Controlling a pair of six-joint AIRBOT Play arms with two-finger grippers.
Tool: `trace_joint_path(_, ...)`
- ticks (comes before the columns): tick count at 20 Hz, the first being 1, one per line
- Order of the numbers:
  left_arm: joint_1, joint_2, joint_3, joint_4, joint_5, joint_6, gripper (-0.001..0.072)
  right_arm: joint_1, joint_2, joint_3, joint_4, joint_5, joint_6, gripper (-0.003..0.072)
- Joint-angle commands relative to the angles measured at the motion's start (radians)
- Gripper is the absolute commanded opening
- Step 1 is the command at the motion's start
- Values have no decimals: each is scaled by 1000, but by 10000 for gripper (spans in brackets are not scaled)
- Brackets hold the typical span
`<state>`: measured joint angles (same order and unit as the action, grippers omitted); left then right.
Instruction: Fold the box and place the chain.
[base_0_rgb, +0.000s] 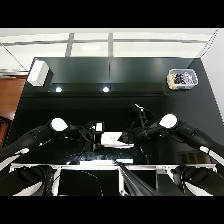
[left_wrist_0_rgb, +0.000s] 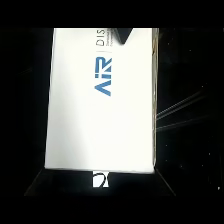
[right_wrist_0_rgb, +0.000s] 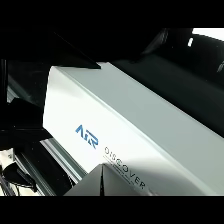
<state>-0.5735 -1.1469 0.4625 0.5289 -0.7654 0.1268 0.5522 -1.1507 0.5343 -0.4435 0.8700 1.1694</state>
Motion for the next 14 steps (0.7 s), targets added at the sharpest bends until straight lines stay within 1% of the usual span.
trace_joint_path(1,0,0,0,-18,-2,0,391,-1,-1,0,-2,3,2,19)
trace_joint_path(2,0,0,0,-18,2,0,391,-2,1,2,2,19,3,19)
trace_joint_path(3,2,0,1,-16,7,0,411,-5,6,11,8,56,3,19)
trace_joint_path(4,5,3,6,-6,5,0,429,-10,16,31,8,117,0,20)
trace_joint_path(6,9,23,21,30,3,-5,430,-33,61,87,2,238,0,20)
trace_joint_path(7,10,43,29,56,-5,-5,483,-55,94,117,-3,285,0,20)
trace_joint_path(8,10,69,36,88,-23,-14,720,-90,136,146,-3,333,1,20)
trace_joint_path(10,10,126,51,184,-24,-117,712,-188,219,188,-3,407,1,20)
trace_joint_path(13,11,189,68,385,-42,-294,713,-386,318,201,-16,477,1,20)
trace_joint_path(14,10,197,78,402,-60,-335,712,-458,336,201,-42,502,1,20)
